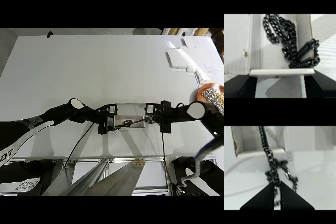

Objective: Fold the box and place the chain.

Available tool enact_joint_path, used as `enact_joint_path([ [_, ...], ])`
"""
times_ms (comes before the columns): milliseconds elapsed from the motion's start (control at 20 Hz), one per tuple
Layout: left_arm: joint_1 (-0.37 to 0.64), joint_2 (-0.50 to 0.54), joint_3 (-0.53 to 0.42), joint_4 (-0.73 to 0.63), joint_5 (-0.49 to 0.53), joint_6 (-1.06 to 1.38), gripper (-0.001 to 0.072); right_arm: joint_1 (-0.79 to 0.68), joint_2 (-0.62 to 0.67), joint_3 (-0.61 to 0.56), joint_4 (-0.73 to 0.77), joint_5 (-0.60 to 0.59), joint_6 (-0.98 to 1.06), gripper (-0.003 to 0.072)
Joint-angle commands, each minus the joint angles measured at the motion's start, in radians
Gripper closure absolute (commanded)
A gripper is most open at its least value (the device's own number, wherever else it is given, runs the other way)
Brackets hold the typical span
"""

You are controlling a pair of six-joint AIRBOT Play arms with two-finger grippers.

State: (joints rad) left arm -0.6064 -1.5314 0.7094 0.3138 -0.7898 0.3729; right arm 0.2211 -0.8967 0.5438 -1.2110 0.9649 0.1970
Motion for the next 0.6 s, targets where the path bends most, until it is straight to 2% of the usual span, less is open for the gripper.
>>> enact_joint_path([
  [0,0.0,0.0,0.001,0.0,0.0,0.0,0.0419,0.002,0.127,0.085,-0.116,0.152,0.088,0.0667],
  [150,0.0,0.0,0.001,0.0,0.0,0.0,0.0419,0.002,0.155,0.229,-0.081,0.293,0.088,0.0667],
  [250,0.0,0.0,0.001,0.0,0.0,0.0,0.0419,0.025,0.155,0.316,-0.034,0.323,0.096,0.0667],
  [400,0.0,0.0,0.001,0.0,0.0,0.0,0.0419,0.111,0.153,0.398,0.042,0.306,0.095,0.0667],
  [550,0.0,0.0,0.001,0.0,0.0,0.0,0.0419,0.208,0.136,0.41,0.127,0.209,0.095,0.0667],
])
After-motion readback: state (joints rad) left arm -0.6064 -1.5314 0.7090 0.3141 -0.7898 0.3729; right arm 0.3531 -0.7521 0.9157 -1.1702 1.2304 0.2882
